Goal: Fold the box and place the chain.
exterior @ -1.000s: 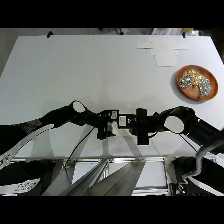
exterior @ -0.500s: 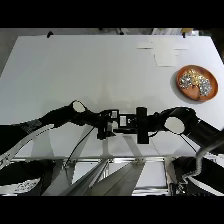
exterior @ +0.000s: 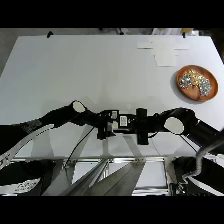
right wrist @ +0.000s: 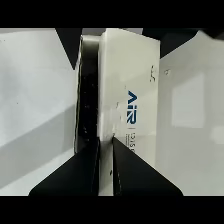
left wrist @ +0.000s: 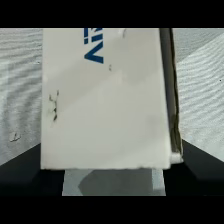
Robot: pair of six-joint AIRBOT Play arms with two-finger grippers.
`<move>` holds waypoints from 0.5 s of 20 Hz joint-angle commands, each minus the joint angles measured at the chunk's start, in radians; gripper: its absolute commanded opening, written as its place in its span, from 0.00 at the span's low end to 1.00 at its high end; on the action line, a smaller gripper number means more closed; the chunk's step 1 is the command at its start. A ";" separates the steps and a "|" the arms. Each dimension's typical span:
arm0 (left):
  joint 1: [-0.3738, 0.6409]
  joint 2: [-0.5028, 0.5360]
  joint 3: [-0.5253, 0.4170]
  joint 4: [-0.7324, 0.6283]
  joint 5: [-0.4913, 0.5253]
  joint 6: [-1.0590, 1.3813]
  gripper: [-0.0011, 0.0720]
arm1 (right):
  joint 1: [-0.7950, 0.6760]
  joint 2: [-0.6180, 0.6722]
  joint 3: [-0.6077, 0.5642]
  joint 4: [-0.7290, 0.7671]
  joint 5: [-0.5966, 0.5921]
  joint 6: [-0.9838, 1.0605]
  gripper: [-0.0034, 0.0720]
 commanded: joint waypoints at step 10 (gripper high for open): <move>0.001 0.001 0.000 0.000 0.000 -0.001 0.25 | 0.001 0.039 -0.019 0.093 0.032 0.000 0.37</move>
